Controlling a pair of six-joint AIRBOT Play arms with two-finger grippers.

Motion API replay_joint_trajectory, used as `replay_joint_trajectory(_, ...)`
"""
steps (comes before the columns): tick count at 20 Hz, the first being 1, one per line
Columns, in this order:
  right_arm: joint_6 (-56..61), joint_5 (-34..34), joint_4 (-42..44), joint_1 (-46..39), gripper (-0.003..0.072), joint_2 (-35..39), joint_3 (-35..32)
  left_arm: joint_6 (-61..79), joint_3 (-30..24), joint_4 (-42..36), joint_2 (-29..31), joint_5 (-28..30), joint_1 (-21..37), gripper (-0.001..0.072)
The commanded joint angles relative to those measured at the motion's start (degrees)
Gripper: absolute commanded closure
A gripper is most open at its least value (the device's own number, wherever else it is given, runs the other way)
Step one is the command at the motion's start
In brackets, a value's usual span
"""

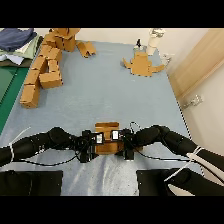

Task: Fold the box.

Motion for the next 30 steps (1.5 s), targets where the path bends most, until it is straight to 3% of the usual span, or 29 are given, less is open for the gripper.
replay_joint_trajectory(1,0.0,-0.6,0.3,0.0,0.0130,0.0,0.0,0.0,0.1,0.0,0.0,0.0,0.0,0.0191)
replay_joint_trajectory(2,0.0,-0.5,0.4,0.0,0.0129,0.0,0.0,0.0,0.1,0.0,0.0,0.0,0.0,0.0191)
replay_joint_trajectory(4,1.2,-1.4,0.7,0.0,-0.0013,0.5,0.6,0.0,0.1,0.0,0.0,0.0,0.0,0.0191)
replay_joint_trajectory(11,14.0,-5.2,-9.2,-0.2,-0.0019,6.9,1.3,0.0,0.1,0.0,0.0,0.0,0.0,0.0191)
replay_joint_trajectory(15,29.9,-8.3,-18.4,-0.2,-0.0018,8.0,1.4,0.0,0.1,0.0,0.0,0.0,0.0,0.0191)
replay_joint_trajectory(18,38.2,-15.9,-20.0,-0.2,-0.0017,11.8,3.0,0.0,0.1,0.0,0.0,0.0,0.0,0.0191)
replay_joint_trajectory(22,54.1,-22.0,-28.5,-0.2,-0.0016,20.2,5.4,0.0,0.1,0.0,0.0,0.0,0.0,0.0191)
replay_joint_trajectory(25,61.7,-25.5,-26.2,-0.2,-0.0016,26.6,5.5,0.0,0.1,0.0,0.0,0.0,0.0,0.0191)
replay_joint_trajectory(30,71.4,-27.6,-4.7,-0.1,-0.0016,34.5,5.5,0.0,0.1,0.0,0.0,0.0,0.0,0.0191)
